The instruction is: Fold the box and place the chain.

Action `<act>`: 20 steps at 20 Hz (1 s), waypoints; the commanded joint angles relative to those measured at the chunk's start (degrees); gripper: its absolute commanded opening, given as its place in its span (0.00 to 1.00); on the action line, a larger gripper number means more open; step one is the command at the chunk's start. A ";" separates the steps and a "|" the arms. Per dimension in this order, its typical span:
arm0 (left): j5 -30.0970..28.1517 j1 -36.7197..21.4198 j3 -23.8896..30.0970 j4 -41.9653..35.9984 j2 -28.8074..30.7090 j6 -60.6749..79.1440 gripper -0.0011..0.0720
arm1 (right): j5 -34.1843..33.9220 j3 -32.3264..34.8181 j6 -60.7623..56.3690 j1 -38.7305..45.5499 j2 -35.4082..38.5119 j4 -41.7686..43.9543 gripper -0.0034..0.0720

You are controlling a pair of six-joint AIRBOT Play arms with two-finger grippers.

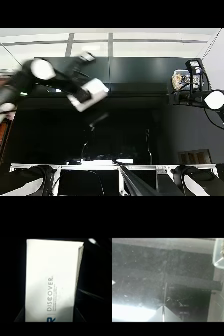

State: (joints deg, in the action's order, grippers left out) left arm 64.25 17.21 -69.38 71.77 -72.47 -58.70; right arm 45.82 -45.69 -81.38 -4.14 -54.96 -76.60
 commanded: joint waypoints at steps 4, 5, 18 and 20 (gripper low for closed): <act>6.45 -26.86 0.02 8.74 5.29 -17.29 0.05 | 0.02 0.00 -0.02 -0.02 0.02 0.02 0.06; 6.40 -30.25 0.02 8.74 5.29 -17.79 0.05 | 0.00 0.00 -0.02 0.00 0.02 0.02 0.06; -2.05 -42.38 0.02 8.76 -7.21 -17.97 0.05 | 0.02 0.00 -0.02 -0.02 0.02 0.02 0.06; -4.55 -42.34 0.00 8.70 -9.09 -17.97 0.05 | 0.02 0.00 -0.02 -0.02 0.02 0.02 0.06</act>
State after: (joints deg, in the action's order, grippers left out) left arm 63.64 -24.84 -69.38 80.49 -78.65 -76.55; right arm 45.82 -45.69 -81.38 -4.14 -54.96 -76.58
